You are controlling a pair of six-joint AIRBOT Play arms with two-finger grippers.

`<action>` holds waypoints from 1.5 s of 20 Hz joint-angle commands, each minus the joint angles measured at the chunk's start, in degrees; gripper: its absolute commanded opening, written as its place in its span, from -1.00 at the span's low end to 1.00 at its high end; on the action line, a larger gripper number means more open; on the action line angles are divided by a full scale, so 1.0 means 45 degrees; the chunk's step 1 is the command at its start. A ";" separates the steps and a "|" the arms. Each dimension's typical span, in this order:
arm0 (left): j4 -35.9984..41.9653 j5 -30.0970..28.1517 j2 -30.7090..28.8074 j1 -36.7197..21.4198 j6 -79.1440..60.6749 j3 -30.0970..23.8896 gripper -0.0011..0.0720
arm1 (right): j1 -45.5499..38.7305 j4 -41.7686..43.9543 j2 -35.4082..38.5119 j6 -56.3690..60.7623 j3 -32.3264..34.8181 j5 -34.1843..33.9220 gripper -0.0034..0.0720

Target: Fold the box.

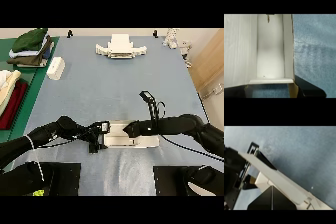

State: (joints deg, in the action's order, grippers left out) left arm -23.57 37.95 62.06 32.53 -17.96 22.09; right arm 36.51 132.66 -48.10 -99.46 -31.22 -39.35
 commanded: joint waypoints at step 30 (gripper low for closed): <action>-0.0005 0.0000 0.0000 0.0000 -0.0005 0.0010 0.40 | -0.0107 -0.1457 -0.1394 0.1282 -0.0704 0.0821 -0.90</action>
State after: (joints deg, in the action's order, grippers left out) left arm -23.66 37.93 62.06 32.53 -18.02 22.09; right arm 36.07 131.04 -60.10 -93.43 -34.33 -31.48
